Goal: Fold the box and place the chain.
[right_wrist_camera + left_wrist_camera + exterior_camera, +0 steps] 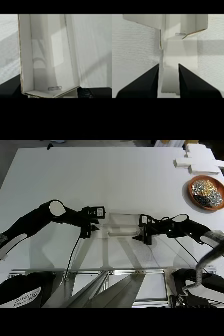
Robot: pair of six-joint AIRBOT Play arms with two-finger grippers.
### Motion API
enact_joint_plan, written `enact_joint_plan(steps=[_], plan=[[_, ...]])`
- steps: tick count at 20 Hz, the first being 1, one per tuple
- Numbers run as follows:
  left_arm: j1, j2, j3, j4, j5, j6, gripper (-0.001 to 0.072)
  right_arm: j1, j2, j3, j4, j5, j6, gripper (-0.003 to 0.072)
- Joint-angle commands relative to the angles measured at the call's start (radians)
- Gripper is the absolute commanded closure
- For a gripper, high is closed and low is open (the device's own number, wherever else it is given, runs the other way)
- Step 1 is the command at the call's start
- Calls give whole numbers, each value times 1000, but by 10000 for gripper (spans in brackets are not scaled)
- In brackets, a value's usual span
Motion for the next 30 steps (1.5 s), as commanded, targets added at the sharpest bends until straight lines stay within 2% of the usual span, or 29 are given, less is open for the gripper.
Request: enact_joint_plan(steps=[1, 3, 4, 5, 6, 10, 14, 22, 24, 26, 27, 28, 30], plan=[[14, -36, -21, -37, 33, 65, 433, 1, 0, 0, 0, 0, 0, 288], [11, -47, -21, -37, 53, 65, 416, 1, 0, 0, 0, 0, 0, 288], [10, -46, -21, -39, 57, 65, 373, 1, 0, 0, 0, 0, 0, 288], [11, -46, -21, -39, 58, 65, 273, 1, 0, 0, 0, 0, 0, 288], [11, -46, -21, -38, 58, 67, 248, 1, 0, 0, 0, 0, 0, 288], [0, -47, -21, -39, 63, 176, 247, 1, 0, 0, 0, 0, 0, 288], [-34, -58, -21, -60, 99, 285, 208, 1, 0, 0, 0, 0, 0, 288], [-73, -70, -21, -80, 102, 307, 239, 1, 0, 0, 0, 0, 0, 288], [-77, -70, -21, -79, 89, 307, 329, 1, 0, 0, 0, 0, 0, 288], [-84, -71, -21, -82, 71, 307, 336, 1, 0, 0, 0, 0, 0, 288], [-90, -71, -21, -83, 65, 307, 383, 1, 0, 0, 0, 0, 0, 288], [-93, -71, -21, -85, 60, 307, 396, 1, 0, 0, 0, 1, 0, 288], [-102, -71, -21, -103, 56, 307, 401, 1, 0, 0, 0, 0, 0, 288]])
